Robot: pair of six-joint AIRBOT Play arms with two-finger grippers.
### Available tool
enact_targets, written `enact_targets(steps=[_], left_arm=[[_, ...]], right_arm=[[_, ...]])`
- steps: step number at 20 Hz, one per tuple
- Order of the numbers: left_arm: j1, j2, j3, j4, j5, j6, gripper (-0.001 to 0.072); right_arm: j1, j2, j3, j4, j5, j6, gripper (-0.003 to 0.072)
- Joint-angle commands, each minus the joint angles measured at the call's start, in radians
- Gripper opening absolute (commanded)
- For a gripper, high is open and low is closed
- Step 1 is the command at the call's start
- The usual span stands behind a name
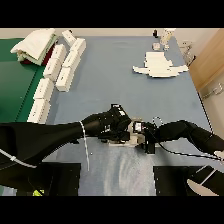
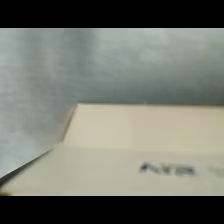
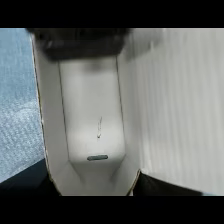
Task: Fold the box.
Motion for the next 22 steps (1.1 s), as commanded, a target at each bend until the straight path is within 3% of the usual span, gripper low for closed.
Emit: enact_targets(steps=[1, 6, 7, 8, 9, 13, 18, 22], left_arm=[[0.004, 0.039, 0.018, 0.014, -0.079, 0.04, 0.0547], [0.005, 0.14, 0.047, 0.079, -0.228, 0.083, 0.0546], [0.005, 0.161, 0.047, 0.085, -0.256, 0.095, 0.0507], [0.005, 0.183, 0.047, 0.085, -0.275, 0.135, 0.0308], [0.005, 0.202, 0.047, 0.084, -0.291, 0.173, 0.0006], [0.005, 0.235, 0.047, 0.087, -0.296, 0.329, 0.0014], [0.021, 0.246, 0.043, 0.07, -0.224, 0.583, 0.0014], [0.211, 0.381, -0.072, -0.196, -0.087, 0.922, 0.0013]], right_arm=[[0.001, 0.0, 0.001, 0.001, 0.001, 0.0, 0.056], [0.001, 0.0, 0.001, 0.001, 0.001, 0.0, 0.0561], [0.001, 0.0, 0.001, 0.001, 0.001, 0.0, 0.0561], [0.001, 0.0, 0.001, 0.001, 0.001, 0.0, 0.0561], [0.001, 0.0, 0.001, 0.001, 0.001, 0.0, 0.0561], [0.001, 0.0, 0.001, 0.001, 0.001, 0.0, 0.0561], [0.001, 0.0, 0.001, 0.001, 0.001, 0.0, 0.0561], [0.001, 0.0, 0.001, 0.001, 0.001, 0.0, 0.0561]])
